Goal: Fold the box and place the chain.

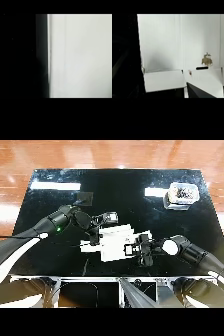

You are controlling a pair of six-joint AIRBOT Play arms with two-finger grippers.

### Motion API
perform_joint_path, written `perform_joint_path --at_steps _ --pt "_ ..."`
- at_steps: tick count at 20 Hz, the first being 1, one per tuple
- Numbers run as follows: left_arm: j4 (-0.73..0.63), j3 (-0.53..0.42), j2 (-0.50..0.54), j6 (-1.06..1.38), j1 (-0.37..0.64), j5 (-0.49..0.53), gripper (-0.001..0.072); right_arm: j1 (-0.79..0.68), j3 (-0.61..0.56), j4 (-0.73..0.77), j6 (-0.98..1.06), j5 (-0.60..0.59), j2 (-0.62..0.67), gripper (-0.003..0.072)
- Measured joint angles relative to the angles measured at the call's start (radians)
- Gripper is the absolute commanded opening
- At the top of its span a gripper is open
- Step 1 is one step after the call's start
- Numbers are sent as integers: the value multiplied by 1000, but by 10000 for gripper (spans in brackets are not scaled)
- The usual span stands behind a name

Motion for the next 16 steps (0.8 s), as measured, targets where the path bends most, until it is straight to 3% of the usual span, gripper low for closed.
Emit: perform_joint_path --at_steps 10,16 --pt "2 0 0 1 0 -3 17 -10 -1 -20 -24 -55 -14 704" --pt "2 0 0 1 0 -3 17 -10 -1 74 -130 -73 -24 703"
